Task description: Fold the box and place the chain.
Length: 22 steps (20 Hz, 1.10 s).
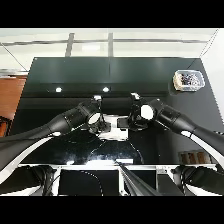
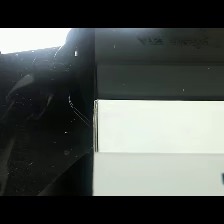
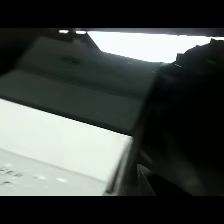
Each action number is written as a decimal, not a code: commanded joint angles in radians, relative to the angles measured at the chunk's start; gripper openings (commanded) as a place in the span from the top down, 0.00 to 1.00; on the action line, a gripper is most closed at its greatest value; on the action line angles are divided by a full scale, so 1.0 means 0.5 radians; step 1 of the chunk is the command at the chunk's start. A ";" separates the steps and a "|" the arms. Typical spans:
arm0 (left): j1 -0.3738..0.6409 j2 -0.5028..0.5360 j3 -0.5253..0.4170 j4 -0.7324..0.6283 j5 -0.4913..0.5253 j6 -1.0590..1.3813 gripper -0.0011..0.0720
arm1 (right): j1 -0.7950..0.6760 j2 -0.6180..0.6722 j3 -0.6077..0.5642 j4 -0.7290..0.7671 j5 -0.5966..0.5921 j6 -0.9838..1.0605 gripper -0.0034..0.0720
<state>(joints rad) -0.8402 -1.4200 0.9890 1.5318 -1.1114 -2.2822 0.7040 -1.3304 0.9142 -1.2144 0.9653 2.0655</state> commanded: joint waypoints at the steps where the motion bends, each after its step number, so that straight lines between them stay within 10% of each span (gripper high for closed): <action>1: 0.001 -0.001 0.002 0.000 -0.002 0.001 0.94 | 0.091 -0.021 0.050 -0.192 0.089 0.214 0.33; 10: 0.001 -0.001 0.002 0.000 -0.004 0.001 0.94 | 0.196 -0.134 0.131 -0.322 0.198 0.470 0.55; 22: 0.001 -0.001 0.002 0.000 -0.002 0.001 0.94 | 0.196 -0.214 0.166 -0.381 0.261 0.571 0.55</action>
